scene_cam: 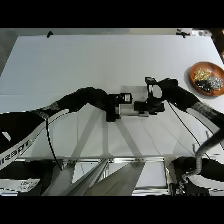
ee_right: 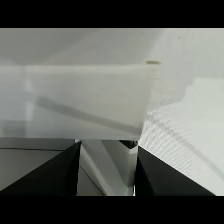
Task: Fold the box and place the chain.
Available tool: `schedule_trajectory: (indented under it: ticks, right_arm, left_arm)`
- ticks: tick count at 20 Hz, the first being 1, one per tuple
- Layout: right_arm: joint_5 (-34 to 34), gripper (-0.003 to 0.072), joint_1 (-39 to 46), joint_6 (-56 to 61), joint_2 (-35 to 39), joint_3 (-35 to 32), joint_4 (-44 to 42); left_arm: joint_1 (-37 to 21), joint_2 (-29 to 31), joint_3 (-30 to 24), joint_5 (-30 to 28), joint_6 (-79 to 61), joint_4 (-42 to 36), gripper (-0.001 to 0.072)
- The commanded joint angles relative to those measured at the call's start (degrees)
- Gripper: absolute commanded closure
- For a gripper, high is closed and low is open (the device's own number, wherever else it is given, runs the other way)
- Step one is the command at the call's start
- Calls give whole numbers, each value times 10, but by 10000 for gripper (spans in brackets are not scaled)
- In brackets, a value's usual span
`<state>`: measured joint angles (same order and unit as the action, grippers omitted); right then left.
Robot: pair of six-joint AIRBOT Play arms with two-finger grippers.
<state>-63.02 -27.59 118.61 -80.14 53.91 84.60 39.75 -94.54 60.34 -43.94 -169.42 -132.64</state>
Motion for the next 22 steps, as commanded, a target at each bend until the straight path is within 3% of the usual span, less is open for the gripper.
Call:
schedule_trajectory:
  ticks: [1, 3, 7, 9, 10, 11, 14, 17, 18, 22]
  right_arm:
    - [7, 404, -3, 7, -1, 1, 26]
    - [9, 520, -3, 5, -2, 1, 27]
    - [-2, 538, -9, 4, -19, 1, 27]
    - [-2, 478, -16, -3, -24, 1, 26]
    - [-1, 379, -17, -4, -26, 1, 26]
    - [1, 338, -19, -4, -27, 1, 27]
    - [8, 363, -19, -4, -28, 1, 27]
    - [7, 635, -19, -4, -29, 0, 27]
    - [7, 674, -19, -4, -29, 0, 27]
    - [-6, 675, -19, -3, -29, 0, 31]
  left_arm:
    - [0, 0, 0, 0, -1, 1, 314]
    - [0, 0, 0, 0, -1, 1, 314]
    - [0, 0, 0, 0, -1, 1, 314]
    - [0, 0, 0, 0, -1, 1, 314]
    - [0, 0, 0, 0, -1, 1, 314]
    - [0, 0, 0, 0, -1, 1, 314]
    - [0, 0, 0, 0, -1, 1, 314]
    - [0, 0, 0, 0, -1, 1, 314]
    - [0, 0, 0, 0, -1, 1, 314]
    - [0, 0, 0, 0, -1, 1, 314]
